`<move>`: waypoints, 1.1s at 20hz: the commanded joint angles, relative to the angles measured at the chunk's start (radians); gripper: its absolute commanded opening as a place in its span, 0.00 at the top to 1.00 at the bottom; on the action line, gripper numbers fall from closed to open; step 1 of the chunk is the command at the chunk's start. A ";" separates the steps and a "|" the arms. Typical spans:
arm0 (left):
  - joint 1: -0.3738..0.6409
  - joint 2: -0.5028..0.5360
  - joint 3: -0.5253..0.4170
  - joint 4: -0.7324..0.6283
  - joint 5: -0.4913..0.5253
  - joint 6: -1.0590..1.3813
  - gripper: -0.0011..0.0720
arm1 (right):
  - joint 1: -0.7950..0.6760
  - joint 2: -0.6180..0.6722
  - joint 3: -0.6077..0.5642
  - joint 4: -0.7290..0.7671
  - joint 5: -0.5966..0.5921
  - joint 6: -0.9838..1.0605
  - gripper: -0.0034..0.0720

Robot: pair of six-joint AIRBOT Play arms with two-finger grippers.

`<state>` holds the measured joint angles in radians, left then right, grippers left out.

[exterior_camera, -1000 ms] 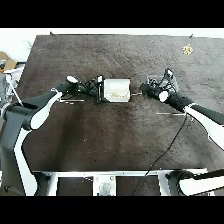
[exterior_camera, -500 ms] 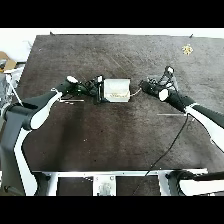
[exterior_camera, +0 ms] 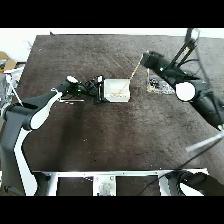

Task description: Fold the box and place the chain.

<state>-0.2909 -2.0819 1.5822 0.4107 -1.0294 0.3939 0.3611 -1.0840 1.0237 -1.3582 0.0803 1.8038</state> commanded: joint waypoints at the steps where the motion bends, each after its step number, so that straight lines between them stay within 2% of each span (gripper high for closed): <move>1: 0.000 0.000 0.000 0.000 0.000 0.000 0.62 | 0.088 0.079 0.094 -0.098 -0.043 -0.006 0.95; 4: 0.000 0.000 0.000 0.000 0.000 0.000 0.62 | 0.132 0.061 0.126 -0.134 -0.025 -0.005 0.95; 6: 0.000 0.000 0.000 0.000 0.000 0.000 0.62 | 0.132 0.025 0.121 -0.133 0.077 0.002 0.95; 8: 0.000 0.000 0.000 0.000 0.000 0.000 0.62 | 0.138 -0.026 0.089 -0.105 0.117 0.011 0.95; 12: 0.000 0.000 0.000 0.000 0.000 0.000 0.62 | 0.184 -0.135 0.013 -0.024 0.115 0.011 0.95; 17: 0.000 0.000 0.000 0.000 0.000 0.000 0.62 | 0.212 -0.320 0.011 -0.021 0.116 0.027 0.95; 20: 0.000 0.000 0.000 0.000 0.000 0.000 0.62 | 0.211 -0.356 0.011 -0.022 0.138 0.026 0.93; 21: 0.000 0.000 0.000 0.000 0.000 0.000 0.62 | 0.205 -0.352 0.011 -0.026 0.149 0.026 0.63; 22: 0.000 0.000 0.000 0.000 0.000 0.000 0.62 | 0.195 -0.344 0.011 -0.045 0.166 0.025 0.43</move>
<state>-0.2909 -2.0819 1.5822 0.4107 -1.0290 0.3939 0.5659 -1.4090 1.0359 -1.3842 0.2134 1.8278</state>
